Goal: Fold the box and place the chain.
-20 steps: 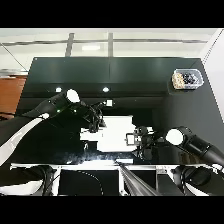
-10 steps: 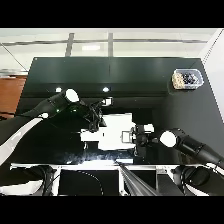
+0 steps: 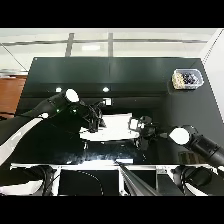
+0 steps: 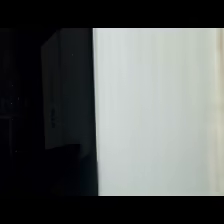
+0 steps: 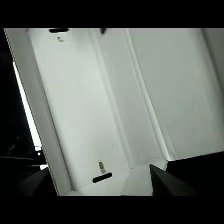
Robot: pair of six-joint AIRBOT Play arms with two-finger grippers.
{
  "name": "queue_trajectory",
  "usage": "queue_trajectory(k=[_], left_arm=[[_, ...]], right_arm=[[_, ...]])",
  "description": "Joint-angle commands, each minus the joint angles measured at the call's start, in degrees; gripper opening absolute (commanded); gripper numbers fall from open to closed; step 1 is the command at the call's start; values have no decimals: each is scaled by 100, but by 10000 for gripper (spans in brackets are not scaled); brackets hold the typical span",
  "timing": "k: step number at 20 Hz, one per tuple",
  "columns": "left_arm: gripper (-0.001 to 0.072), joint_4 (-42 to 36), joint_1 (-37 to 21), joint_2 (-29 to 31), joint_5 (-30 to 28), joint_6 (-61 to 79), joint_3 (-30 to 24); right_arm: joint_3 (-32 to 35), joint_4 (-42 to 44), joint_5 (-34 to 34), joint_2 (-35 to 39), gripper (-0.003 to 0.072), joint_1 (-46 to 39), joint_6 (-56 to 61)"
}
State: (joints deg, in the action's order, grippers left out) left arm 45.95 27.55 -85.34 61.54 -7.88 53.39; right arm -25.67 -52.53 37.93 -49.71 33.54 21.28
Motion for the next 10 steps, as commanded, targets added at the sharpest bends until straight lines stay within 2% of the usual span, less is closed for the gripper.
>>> queue_trajectory(k=[1, 6, 10], left_arm=[[27, 74, 15, 4, 13, 66, 0], [27, 568, 282, 153, -138, 184, 0], [27, 595, 317, 153, -149, 181, 0]], right_arm=[[-9, 129, -35, 85, 717, -330, -155], [-9, 214, -98, -125, 715, -367, -649], [-7, 949, -175, -170, 714, -367, -1180]])
